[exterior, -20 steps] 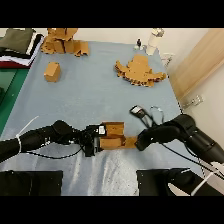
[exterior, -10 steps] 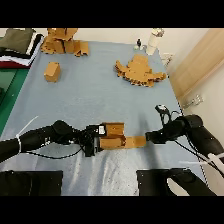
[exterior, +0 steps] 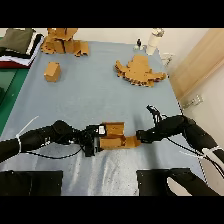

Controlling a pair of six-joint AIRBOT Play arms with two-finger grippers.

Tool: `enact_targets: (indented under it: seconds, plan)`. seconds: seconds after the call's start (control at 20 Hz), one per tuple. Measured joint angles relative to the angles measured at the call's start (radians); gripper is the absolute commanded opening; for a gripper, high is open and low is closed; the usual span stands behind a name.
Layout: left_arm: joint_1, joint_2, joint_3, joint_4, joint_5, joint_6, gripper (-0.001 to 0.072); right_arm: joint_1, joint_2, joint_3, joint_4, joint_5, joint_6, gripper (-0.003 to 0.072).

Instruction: Fold the box.

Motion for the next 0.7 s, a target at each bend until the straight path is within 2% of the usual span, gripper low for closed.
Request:
enact_targets:
  seconds: [0.45, 0.5, 0.6, 0.7]
  plan:
    - [0.000, 0.000, 0.000, 0.000, 0.000, 0.000, 0.0503, -0.001, -0.004, 0.005, 0.193, -0.079, -0.089, 0.0003]
    - [0.000, 0.000, 0.000, 0.000, 0.000, 0.000, 0.0503, -0.001, -0.003, 0.010, 0.196, -0.090, -0.092, 0.0025]
    - [0.000, 0.000, 0.000, 0.000, 0.000, 0.000, 0.0503, -0.001, 0.000, 0.028, 0.185, -0.109, -0.096, 0.0213]
    - [0.000, 0.000, 0.000, 0.000, 0.000, 0.000, 0.0503, -0.001, 0.002, 0.050, 0.165, -0.120, -0.100, 0.0244]
